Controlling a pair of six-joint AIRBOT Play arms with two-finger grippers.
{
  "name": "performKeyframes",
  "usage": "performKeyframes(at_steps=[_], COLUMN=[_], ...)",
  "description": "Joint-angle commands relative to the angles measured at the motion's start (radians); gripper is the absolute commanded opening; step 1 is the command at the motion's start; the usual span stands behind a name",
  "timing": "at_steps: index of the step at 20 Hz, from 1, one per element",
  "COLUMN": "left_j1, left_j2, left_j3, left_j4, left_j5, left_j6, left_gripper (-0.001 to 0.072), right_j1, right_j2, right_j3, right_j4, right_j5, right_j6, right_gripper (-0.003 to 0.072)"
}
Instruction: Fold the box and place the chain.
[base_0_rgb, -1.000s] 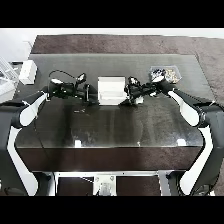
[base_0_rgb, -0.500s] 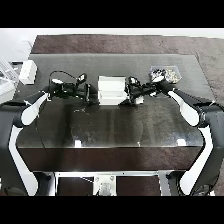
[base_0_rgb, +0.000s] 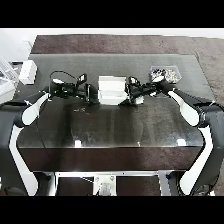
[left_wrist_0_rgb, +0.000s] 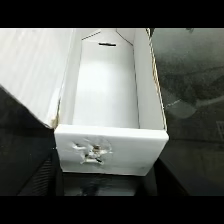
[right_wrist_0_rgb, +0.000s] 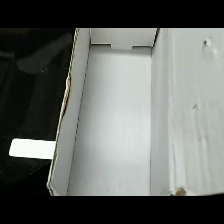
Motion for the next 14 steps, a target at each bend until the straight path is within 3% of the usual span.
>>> performKeyframes(at_steps=[1,14], left_j1=[-0.002,-0.031], left_j2=[-0.001,-0.002], left_j3=[0.002,0.002], left_j4=[-0.001,-0.007], left_j5=[0.019,0.046], left_j6=[0.011,0.036], left_gripper=[0.072,0.072], right_j1=[0.001,0.001], right_j2=[0.0,0.0], right_j3=[0.0,0.0], right_j4=[0.0,0.0], right_j5=[0.002,0.001], right_j6=[0.0,0.0], right_gripper=[0.0586,0.0586])
